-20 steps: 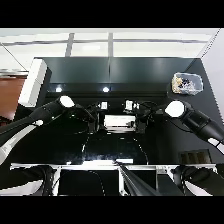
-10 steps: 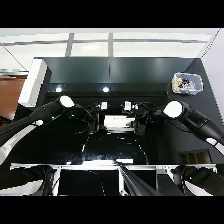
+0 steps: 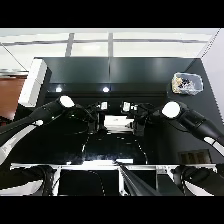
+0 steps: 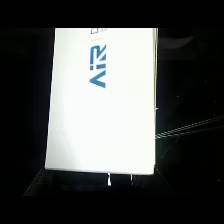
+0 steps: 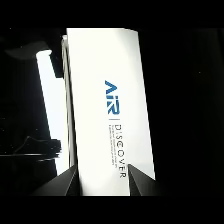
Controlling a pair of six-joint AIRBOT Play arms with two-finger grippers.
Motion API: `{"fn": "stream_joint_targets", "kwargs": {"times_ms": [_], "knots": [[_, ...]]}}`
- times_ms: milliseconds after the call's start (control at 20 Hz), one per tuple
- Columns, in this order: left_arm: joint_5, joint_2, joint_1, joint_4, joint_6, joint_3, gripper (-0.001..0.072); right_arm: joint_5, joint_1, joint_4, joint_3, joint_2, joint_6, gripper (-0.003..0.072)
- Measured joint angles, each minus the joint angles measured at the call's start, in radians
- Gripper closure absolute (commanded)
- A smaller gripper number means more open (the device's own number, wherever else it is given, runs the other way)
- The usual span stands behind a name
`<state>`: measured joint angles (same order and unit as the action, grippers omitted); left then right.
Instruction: Fold the box and place the chain.
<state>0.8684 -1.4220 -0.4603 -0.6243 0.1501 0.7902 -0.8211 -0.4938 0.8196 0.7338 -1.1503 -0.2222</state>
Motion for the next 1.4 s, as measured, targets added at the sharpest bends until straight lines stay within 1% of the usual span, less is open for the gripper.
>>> {"fn": "stream_joint_targets", "kwargs": {"times_ms": [450,800,1050,1200,1250,1300,1400], "knots": [[0.000,0.000,0.000,-0.001,0.000,0.000,0.0178,-0.003,0.000,-0.001,-0.001,-0.024,-0.008,0.0340],[0.000,0.000,0.000,0.001,-0.003,0.000,0.0177,-0.009,0.002,0.007,-0.001,0.029,-0.044,0.0340],[-0.001,0.000,0.000,0.001,-0.002,0.000,0.0178,-0.010,0.002,0.003,-0.001,0.045,-0.056,0.0340],[-0.001,0.000,0.000,0.000,0.000,0.000,0.0177,-0.013,0.016,0.000,0.002,0.078,-0.114,0.0343],[-0.001,0.000,0.000,0.000,0.000,0.000,0.0177,-0.019,0.032,0.001,0.005,0.095,-0.163,0.0512],[-0.001,0.000,0.000,0.000,0.000,0.000,0.0178,-0.037,0.058,0.000,0.006,0.112,-0.236,0.0662],[-0.001,0.000,0.000,0.000,0.000,0.000,0.0178,-0.101,0.119,-0.001,-0.001,0.132,-0.395,0.0664]]}}
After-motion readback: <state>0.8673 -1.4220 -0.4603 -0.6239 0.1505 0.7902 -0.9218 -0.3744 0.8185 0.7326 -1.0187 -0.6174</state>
